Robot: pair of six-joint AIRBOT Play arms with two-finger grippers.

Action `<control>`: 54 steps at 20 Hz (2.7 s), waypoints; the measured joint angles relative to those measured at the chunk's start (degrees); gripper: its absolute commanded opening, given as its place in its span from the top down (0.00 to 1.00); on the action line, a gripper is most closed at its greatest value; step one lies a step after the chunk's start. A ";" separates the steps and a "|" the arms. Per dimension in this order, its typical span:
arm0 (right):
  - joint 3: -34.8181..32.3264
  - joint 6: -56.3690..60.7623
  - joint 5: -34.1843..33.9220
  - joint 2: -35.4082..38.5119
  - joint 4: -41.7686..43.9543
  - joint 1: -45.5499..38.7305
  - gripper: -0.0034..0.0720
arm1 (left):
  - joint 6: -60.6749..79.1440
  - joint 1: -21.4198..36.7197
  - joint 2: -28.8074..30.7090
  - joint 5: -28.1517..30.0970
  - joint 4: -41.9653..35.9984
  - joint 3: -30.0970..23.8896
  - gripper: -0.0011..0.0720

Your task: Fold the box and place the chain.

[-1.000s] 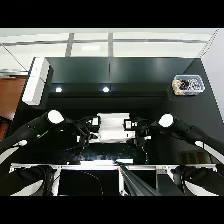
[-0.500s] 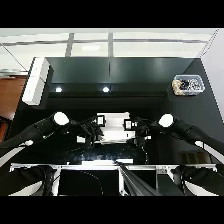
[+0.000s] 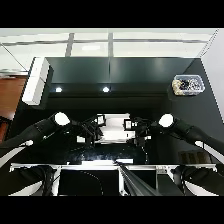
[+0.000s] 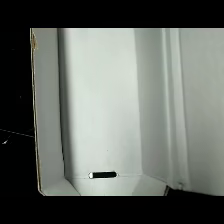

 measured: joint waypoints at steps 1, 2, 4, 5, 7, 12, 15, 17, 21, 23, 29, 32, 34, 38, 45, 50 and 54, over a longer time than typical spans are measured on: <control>0.00 0.00 0.00 0.00 0.00 0.00 0.78 | -0.11 0.00 0.11 0.07 -0.07 0.00 0.50; 0.00 0.00 0.00 0.00 0.00 0.00 0.78 | -0.20 0.00 0.37 0.02 -0.04 0.00 0.63; 0.00 0.00 0.00 0.00 0.02 0.00 0.78 | -1.60 0.50 1.75 -0.50 0.50 0.33 0.94; 0.00 0.02 -0.02 0.00 0.02 0.00 0.78 | -3.13 1.27 3.06 -1.01 1.36 0.72 0.94; 0.00 0.04 -0.02 0.00 0.04 0.00 0.78 | -7.19 4.13 6.58 -1.75 3.87 1.40 0.94; 0.00 0.00 -0.02 0.00 0.02 0.00 0.78 | -25.88 20.31 15.30 -7.28 12.09 1.97 0.94; 0.00 -0.02 -0.02 0.00 0.00 0.00 0.78 | -39.47 32.79 17.03 -11.28 15.32 1.40 0.94; 0.00 -0.02 -0.02 0.00 0.00 0.00 0.78 | -50.31 39.74 17.05 -12.33 15.63 -0.44 0.94; 0.00 -0.04 -0.02 0.00 0.00 0.00 0.78 | -61.75 46.56 12.48 -16.35 13.20 -5.95 0.94; 0.00 -0.04 -0.02 0.00 0.00 0.00 0.78 | -62.49 47.63 7.56 -18.80 10.56 -7.89 0.94; 0.00 -0.04 -0.02 0.00 0.00 0.00 0.78 | -58.27 42.71 -4.24 -21.09 0.61 -9.77 0.94; 0.00 -0.04 -0.04 0.00 0.00 0.00 0.78 | -56.59 36.15 -6.19 -20.22 -3.76 -9.77 0.94; 0.00 -0.04 -0.02 0.00 -0.02 0.00 0.78 | -55.84 31.89 -6.56 -18.82 -5.07 -9.18 0.90; 0.00 -0.02 -0.04 0.00 0.00 0.00 0.78 | -55.34 26.75 -3.45 -18.36 -6.01 -6.82 0.04; 0.00 -0.02 -0.04 0.00 0.00 0.00 0.78 | -56.57 23.71 4.11 -17.00 -3.23 -3.34 0.04; 0.00 -0.02 -0.04 0.00 0.00 0.00 0.78 | -59.01 15.91 5.55 -14.43 -3.15 -2.40 0.05; 0.00 -0.02 -0.04 0.00 0.00 0.00 0.78 | -64.22 8.92 5.84 -8.37 -0.85 -0.79 0.05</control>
